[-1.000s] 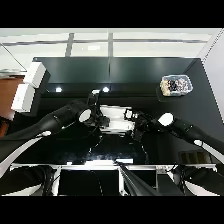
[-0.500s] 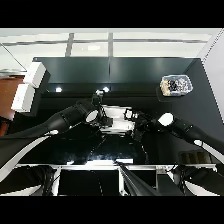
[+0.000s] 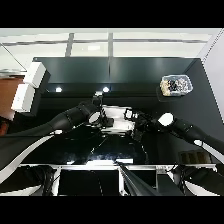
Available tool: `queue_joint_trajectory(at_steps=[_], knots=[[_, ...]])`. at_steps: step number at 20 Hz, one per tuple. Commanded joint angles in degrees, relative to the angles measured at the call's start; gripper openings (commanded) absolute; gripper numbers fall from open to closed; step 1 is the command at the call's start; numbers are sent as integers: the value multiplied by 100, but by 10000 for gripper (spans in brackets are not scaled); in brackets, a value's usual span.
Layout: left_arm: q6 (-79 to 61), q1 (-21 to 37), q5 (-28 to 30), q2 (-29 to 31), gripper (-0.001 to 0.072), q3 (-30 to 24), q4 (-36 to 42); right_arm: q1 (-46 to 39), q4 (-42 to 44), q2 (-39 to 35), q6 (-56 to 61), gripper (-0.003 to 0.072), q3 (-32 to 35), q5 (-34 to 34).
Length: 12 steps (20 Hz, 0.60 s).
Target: Fold the box and place the chain.
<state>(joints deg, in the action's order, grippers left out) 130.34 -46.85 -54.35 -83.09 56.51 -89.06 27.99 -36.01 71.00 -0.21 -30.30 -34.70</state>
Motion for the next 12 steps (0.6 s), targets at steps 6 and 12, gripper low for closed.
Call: queue_joint_trajectory(at_steps=[6, 12], knots=[[66, -2, -44, -44, 169, 9, -4, 7, 2, -2, 0, 30, 2, 0], [151, -2, -166, -44, 158, 9, -7, 7, 2, -2, 2, 30, 2, -2]])
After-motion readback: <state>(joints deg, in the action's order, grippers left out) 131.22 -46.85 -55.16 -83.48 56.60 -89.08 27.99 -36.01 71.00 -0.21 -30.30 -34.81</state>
